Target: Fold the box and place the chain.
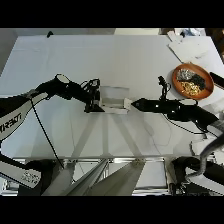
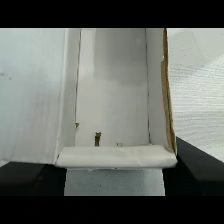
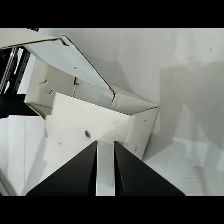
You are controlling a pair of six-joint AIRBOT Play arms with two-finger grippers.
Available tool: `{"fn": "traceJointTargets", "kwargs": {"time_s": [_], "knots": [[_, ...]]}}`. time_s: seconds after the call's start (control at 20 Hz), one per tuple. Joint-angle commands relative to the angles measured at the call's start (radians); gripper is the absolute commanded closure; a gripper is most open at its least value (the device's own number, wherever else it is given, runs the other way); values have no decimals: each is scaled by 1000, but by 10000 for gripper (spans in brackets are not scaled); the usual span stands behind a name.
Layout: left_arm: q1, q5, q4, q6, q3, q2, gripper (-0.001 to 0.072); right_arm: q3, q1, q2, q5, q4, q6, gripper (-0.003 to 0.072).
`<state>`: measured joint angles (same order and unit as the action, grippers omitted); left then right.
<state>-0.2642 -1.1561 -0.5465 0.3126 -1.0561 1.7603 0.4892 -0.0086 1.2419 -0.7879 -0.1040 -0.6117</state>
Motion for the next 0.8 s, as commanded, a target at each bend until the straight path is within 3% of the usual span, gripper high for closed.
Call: {"fn": "traceJointTargets", "kwargs": {"time_s": [0.0, 0.2, 0.5, 0.75], "knots": [[0, 0, 0, 0, 0, 0, 313, 1, 1, -5, -10, 2, 18, 483], [0, 0, 0, 0, 0, 0, 313, 2, 1, -5, -4, -2, 18, 387], [0, 0, 0, 0, 0, 0, 313, 11, 1, -27, 18, -14, 37, 387], [0, 0, 0, 0, 0, 0, 313, 11, 1, -49, 70, -206, -47, 386]]}}
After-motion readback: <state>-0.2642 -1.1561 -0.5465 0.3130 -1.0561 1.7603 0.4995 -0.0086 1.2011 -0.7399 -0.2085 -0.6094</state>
